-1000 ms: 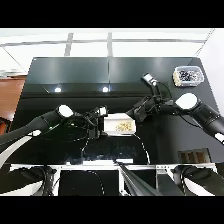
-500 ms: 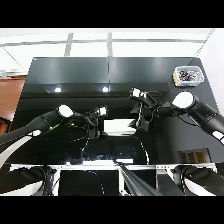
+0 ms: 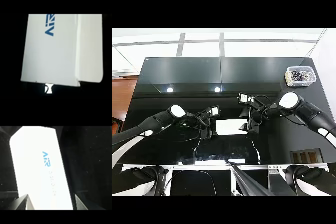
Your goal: Fold the box and place the chain.
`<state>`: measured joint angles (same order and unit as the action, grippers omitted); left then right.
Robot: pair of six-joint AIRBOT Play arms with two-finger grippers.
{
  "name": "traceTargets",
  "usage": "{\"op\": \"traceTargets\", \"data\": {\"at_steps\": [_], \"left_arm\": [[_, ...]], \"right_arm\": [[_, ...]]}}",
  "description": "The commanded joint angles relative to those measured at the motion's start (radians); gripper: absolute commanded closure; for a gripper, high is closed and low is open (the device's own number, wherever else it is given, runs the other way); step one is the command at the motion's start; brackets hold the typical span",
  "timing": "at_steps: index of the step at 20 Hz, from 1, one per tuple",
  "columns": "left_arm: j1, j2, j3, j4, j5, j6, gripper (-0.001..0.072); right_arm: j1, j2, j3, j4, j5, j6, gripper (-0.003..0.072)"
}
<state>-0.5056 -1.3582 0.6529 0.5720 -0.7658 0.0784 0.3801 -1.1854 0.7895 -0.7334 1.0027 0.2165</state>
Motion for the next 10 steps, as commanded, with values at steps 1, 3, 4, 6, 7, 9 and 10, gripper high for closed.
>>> {"op": "traceTargets", "data": {"at_steps": [1, 3, 4, 6, 7, 9, 10], "left_arm": [[0.0, 0.0, 0.0, 0.0, -0.001, 0.0, 0.0304], [0.0, 0.0, 0.0, 0.0, -0.001, 0.0, 0.0304], [0.0, 0.0, 0.0, 0.0, -0.001, 0.0, 0.0304], [0.0, 0.0, 0.0, 0.0, -0.001, 0.0, 0.0304], [0.0, 0.0, 0.0, 0.0, -0.001, 0.0, 0.0304], [0.0, 0.0, 0.0, 0.0, 0.0, 0.0, 0.0304], [0.0, 0.0, 0.0, 0.0, 0.0, 0.0, 0.0304]], "right_arm": [[0.005, -0.003, 0.001, 0.0, 0.008, -0.007, 0.0026], [0.004, 0.004, 0.002, -0.001, 0.007, -0.008, 0.0248], [0.005, 0.005, 0.002, -0.001, 0.007, -0.008, 0.0255], [0.005, 0.005, 0.002, 0.0, 0.007, -0.008, 0.0447], [0.005, 0.006, 0.002, -0.001, 0.007, -0.007, 0.0446], [0.005, 0.006, 0.002, 0.0, 0.007, -0.008, 0.0445], [0.005, 0.006, 0.002, -0.002, 0.007, -0.008, 0.0446]]}}
